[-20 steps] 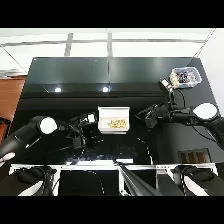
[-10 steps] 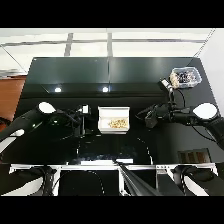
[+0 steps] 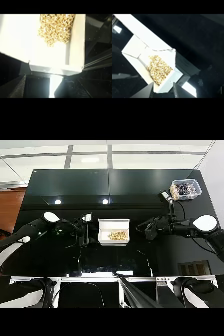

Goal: Fold the box and place the chain.

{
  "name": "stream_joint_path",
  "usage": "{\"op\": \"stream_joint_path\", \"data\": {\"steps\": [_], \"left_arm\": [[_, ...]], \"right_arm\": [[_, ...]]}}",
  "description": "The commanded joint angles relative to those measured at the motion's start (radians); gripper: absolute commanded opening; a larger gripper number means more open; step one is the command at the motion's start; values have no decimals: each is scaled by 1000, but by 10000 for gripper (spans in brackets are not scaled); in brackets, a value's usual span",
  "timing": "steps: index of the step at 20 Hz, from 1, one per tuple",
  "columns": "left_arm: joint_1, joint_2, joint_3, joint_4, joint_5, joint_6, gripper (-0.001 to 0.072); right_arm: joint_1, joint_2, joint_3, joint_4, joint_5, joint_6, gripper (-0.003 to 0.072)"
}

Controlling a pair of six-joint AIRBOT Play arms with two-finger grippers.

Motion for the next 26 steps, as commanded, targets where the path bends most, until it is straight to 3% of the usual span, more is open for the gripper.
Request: {"op": "stream_joint_path", "data": {"steps": [1,13,14,17,18,19,22,26], "left_arm": [[-23,-3,3,19,1,5,711],[-93,-10,12,27,53,2,704],[-95,-10,12,32,54,2,665],[-95,-10,12,31,54,2,367],[-95,-10,12,31,54,2,351],[-95,-10,12,31,54,2,352],[-95,-10,12,31,54,2,352],[-95,-10,12,31,53,2,352]], "right_arm": [[1,0,1,0,1,2,285],[1,-1,1,0,-2,2,285],[1,-2,1,0,-3,2,285],[1,-2,1,0,-21,3,288],[1,-2,1,0,-35,33,443],[1,-2,1,0,-61,116,695],[22,-21,28,50,-183,190,698],[97,-225,227,60,-312,222,697]]}}
